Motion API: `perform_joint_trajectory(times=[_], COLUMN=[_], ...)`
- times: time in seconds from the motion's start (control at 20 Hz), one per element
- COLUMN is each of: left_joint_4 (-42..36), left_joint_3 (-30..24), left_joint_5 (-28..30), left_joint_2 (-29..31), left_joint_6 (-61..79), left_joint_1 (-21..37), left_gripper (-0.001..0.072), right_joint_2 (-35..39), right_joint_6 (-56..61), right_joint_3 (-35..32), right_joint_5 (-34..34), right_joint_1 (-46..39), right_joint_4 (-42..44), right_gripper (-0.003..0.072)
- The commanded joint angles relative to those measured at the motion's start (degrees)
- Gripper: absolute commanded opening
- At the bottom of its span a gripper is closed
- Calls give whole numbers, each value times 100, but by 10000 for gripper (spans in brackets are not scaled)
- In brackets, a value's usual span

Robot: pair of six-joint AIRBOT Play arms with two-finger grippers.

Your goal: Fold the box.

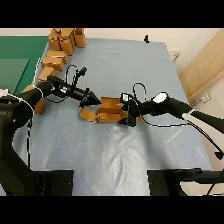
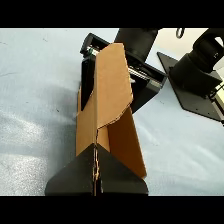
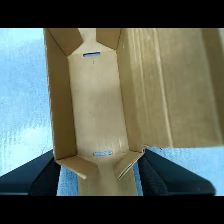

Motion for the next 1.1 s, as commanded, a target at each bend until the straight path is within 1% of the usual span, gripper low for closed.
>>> perform_joint_trajectory(times=[0.0, 0.4, 0.45, 0.5, 0.8, 1.05], left_joint_4=[4, 92, 92, 92, 92, 111], left_joint_3=[2, 2, 2, 2, 2, 2], left_joint_5=[0, -4, -2, -2, -4, -2], left_joint_2=[-4, -4, -4, -4, -4, -4], left_joint_6=[-20, -42, -42, -42, -44, -125], left_joint_1=[2, 2, 2, 2, 2, 2], left_gripper=[17, 17, 17, 17, 17, 17], right_joint_2=[-2, -20, -20, -20, -26, -72], right_joint_6=[232, 387, 387, 389, 476, 669], right_joint_3=[7, 7, 7, 9, 42, 70], right_joint_5=[-264, -428, -437, -446, -446, -446], right_joint_1=[138, 234, 234, 234, 258, 409], right_joint_4=[-284, -492, -492, -492, -560, -890], right_gripper=[629, 628, 620, 577, 577, 584])
